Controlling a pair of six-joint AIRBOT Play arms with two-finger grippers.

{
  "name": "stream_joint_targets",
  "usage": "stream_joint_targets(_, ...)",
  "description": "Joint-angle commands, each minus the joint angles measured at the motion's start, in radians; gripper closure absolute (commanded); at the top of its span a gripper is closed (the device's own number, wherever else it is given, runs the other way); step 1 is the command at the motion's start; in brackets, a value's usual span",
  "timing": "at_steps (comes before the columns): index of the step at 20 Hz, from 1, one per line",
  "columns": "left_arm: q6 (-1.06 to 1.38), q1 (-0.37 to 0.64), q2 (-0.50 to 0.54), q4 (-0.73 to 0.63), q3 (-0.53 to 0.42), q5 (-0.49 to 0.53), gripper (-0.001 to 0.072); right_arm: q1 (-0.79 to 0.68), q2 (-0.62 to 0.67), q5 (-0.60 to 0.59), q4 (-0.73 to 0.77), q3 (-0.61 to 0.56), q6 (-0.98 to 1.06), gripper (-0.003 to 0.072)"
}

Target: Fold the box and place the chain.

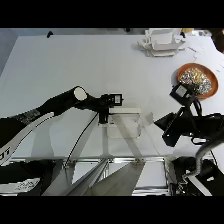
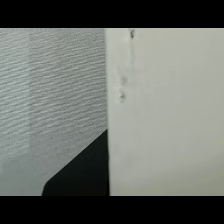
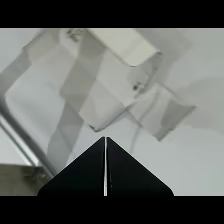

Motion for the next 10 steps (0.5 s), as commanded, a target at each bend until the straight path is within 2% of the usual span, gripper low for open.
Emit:
stream_joint_targets(1,0.000,-0.001,-0.001,0.000,-0.001,-0.004,0.0700,0.063,-0.014,-0.017,0.057,-0.056,-0.234,0.0669)
stream_joint_targets(5,0.000,-0.001,-0.001,0.000,-0.001,-0.004,0.0700,0.149,-0.114,-0.033,0.036,-0.191,-0.523,0.0666)
stream_joint_targets(6,0.000,0.000,-0.001,0.000,-0.001,-0.003,0.0700,0.166,-0.146,-0.042,0.017,-0.211,-0.568,0.0632)
stream_joint_targets(7,0.000,-0.001,-0.001,0.000,-0.001,-0.004,0.0700,0.179,-0.183,-0.057,-0.005,-0.221,-0.572,0.0538)
stream_joint_targets(10,0.000,0.000,-0.001,0.000,-0.001,-0.004,0.0700,0.194,-0.248,-0.215,-0.030,-0.243,-0.594,0.0073)
